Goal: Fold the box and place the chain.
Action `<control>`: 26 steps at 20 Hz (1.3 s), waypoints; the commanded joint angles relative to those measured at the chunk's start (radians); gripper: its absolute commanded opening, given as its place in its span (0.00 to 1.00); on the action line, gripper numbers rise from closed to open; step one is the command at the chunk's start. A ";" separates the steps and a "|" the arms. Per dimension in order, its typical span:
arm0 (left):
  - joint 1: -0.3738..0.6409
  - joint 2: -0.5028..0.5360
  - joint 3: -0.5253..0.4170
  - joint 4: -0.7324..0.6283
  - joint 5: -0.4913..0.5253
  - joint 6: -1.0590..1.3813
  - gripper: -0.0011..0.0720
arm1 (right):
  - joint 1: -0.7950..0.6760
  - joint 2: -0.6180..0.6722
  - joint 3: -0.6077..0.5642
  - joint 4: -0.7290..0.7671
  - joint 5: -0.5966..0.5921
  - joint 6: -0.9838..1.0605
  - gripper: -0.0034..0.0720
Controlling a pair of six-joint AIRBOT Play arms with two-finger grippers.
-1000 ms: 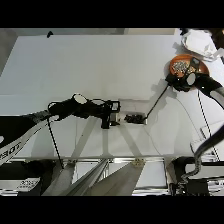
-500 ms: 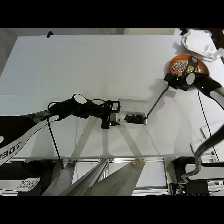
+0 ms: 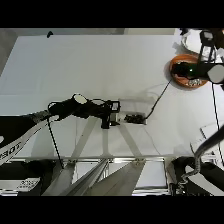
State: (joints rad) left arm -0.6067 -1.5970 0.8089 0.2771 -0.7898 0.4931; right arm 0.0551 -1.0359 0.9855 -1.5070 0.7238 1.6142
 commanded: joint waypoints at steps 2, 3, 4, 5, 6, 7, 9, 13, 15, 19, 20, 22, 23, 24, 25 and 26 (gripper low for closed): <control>0.000 0.000 0.001 0.000 0.000 0.000 0.11 | 0.107 0.281 0.001 0.003 0.128 -0.071 0.07; 0.000 0.000 0.001 0.000 0.000 0.000 0.11 | 0.128 0.330 0.001 0.006 0.148 -0.071 0.07; 0.000 0.000 0.001 0.000 0.000 0.000 0.11 | 0.146 0.376 0.000 0.014 0.170 -0.071 0.07; 0.000 0.000 0.001 0.000 0.000 0.000 0.11 | 0.161 0.415 0.001 0.023 0.189 -0.071 0.07; 0.000 0.000 0.001 0.000 0.000 0.000 0.11 | 0.173 0.451 0.001 0.029 0.203 -0.072 0.07; 0.000 0.000 0.001 0.000 0.000 0.000 0.11 | 0.186 0.487 0.001 0.042 0.208 -0.087 0.07; 0.000 0.000 0.001 0.000 0.000 0.000 0.11 | 0.198 0.548 0.001 0.084 0.208 -0.105 0.07; 0.000 0.000 0.001 0.000 0.000 0.000 0.11 | 0.199 0.632 0.000 0.186 0.208 -0.106 0.07; 0.000 0.000 0.001 0.000 0.000 0.000 0.11 | 0.199 0.644 0.001 0.291 0.208 -0.146 0.07; 0.000 0.000 0.001 0.000 0.000 0.000 0.11 | 0.199 0.614 0.000 0.557 0.194 -0.320 0.07; 0.000 0.000 0.001 0.000 0.000 0.000 0.11 | 0.199 0.601 0.000 0.573 0.188 -0.341 0.07; 0.000 0.000 0.001 0.000 0.000 0.000 0.11 | 0.199 0.579 0.000 0.574 0.166 -0.341 0.07; 0.000 0.000 0.001 0.000 0.000 0.000 0.11 | 0.199 0.571 0.000 0.583 0.144 -0.341 0.07; 0.000 0.000 0.001 0.000 0.000 0.000 0.11 | 0.200 0.563 0.000 0.616 0.108 -0.353 0.07; 0.000 0.000 0.001 0.000 0.000 0.000 0.11 | 0.199 0.560 0.000 0.668 0.070 -0.389 0.07; 0.000 0.000 0.001 0.000 0.000 0.000 0.11 | 0.199 0.559 0.000 0.728 0.026 -0.427 0.07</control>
State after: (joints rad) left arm -0.6067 -1.5970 0.8089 0.2768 -0.7898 0.4934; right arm 0.2535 -0.4633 0.9855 -0.9157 0.8452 1.2690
